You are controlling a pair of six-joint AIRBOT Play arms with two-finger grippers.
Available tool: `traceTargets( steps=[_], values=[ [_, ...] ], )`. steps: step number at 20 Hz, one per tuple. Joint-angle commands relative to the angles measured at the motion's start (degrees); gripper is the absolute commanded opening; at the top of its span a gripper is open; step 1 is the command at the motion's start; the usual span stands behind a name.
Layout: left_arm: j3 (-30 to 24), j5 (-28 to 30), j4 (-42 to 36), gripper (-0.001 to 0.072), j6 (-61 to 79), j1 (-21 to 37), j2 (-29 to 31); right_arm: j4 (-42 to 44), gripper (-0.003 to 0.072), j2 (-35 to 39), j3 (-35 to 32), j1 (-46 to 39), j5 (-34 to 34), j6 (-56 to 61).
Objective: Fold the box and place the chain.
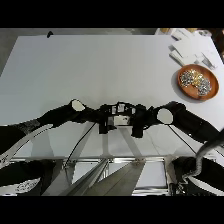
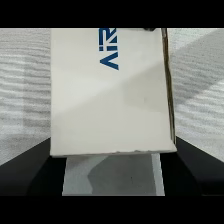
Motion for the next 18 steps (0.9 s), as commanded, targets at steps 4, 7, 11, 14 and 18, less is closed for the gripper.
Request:
traceTargets(
  steps=[4, 7, 11, 14, 18],
  values=[
    [-0.02, 0.02, 0.00, 0.0322, -0.02, -0.02, 0.04, -0.26, 0.0016, -0.09, -1.09, -0.02, -1.81, 0.07],
    [-0.02, 0.02, 0.00, 0.0322, -0.02, -0.02, 0.04, -0.28, 0.0016, 0.15, -1.09, -0.04, -1.68, 0.22],
    [-0.02, 0.02, -0.02, 0.0322, -0.02, -0.02, 0.04, -0.74, 0.0016, 6.43, -0.68, -4.02, -1.29, 4.11],
    [-0.02, 0.02, -0.02, 0.0322, -0.02, -0.02, 0.04, -2.91, 0.0016, 14.01, -0.61, -14.01, 2.89, 17.88],
    [-0.02, 0.00, -0.02, 0.0322, -0.02, -0.02, 0.04, -8.61, 0.0016, 19.43, -0.66, -30.10, 14.67, 35.15]
  ],
)
